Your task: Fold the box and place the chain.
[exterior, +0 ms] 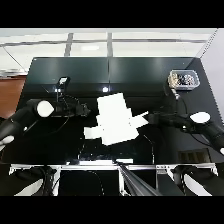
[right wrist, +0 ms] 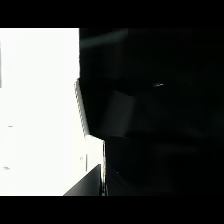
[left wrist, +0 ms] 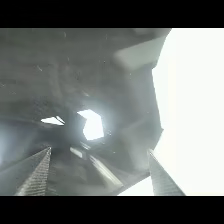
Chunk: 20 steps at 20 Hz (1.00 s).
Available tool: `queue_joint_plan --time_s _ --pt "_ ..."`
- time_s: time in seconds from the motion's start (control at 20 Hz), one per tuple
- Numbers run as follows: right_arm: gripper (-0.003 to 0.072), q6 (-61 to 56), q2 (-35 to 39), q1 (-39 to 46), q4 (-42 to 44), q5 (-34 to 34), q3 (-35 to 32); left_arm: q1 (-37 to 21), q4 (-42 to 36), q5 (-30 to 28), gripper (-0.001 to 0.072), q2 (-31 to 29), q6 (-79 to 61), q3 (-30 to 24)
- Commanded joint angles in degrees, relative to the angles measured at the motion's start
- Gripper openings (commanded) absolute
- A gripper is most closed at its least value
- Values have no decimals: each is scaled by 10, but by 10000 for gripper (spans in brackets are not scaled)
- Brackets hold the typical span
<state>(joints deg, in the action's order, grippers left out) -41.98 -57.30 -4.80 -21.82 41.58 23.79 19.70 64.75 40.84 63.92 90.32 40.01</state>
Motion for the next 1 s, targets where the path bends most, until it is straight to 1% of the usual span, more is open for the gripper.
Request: queue_joint_plan --time_s 0.0,0.05,0.1,0.15,0.25,0.35,0.4,0.45,0.5,0.55,0.6,0.65,0.7,0.75,0.8,0.85,0.95 --pt "15 2 3 -84 15 -80 -14 -104 -390 113 694 86 -278 4" --pt "14 2 3 -89 15 -79 -14 -129 -439 161 694 119 -312 7" --pt "15 2 3 -93 17 -78 -14 -140 -442 193 694 148 -317 14" --pt "14 2 3 -97 18 -78 -14 -140 -428 215 694 175 -317 22" --pt "15 2 3 -104 18 -77 -14 -120 -414 235 694 213 -325 36" --pt "15 2 3 -110 18 -77 -14 -96 -414 245 693 238 -356 52" --pt "15 2 3 -110 19 -75 -14 -88 -414 264 682 250 -377 64" --pt "15 2 3 -110 18 -73 -14 -84 -409 295 618 262 -398 78" --pt "15 2 3 -110 19 -72 -14 -84 -386 338 517 275 -411 95" --pt "14 2 3 -110 18 -72 -14 -84 -351 378 444 285 -414 111" --pt "15 2 3 -110 18 -72 -14 -84 -317 403 397 289 -427 123" --pt "15 2 3 -110 18 -72 -14 -84 -287 412 385 289 -431 129" --pt "14 2 3 -110 17 -72 -14 -84 -273 412 343 289 -438 134" --pt "14 3 3 -110 17 -72 -14 -84 -273 406 292 289 -451 134" --pt "15 3 3 -110 17 -72 -14 -83 -277 405 261 289 -471 134" --pt "14 3 3 -110 17 -71 -14 -81 -277 405 202 289 -485 134" --pt "15 3 3 -110 14 -71 -14 -76 -278 400 55 289 -502 134"
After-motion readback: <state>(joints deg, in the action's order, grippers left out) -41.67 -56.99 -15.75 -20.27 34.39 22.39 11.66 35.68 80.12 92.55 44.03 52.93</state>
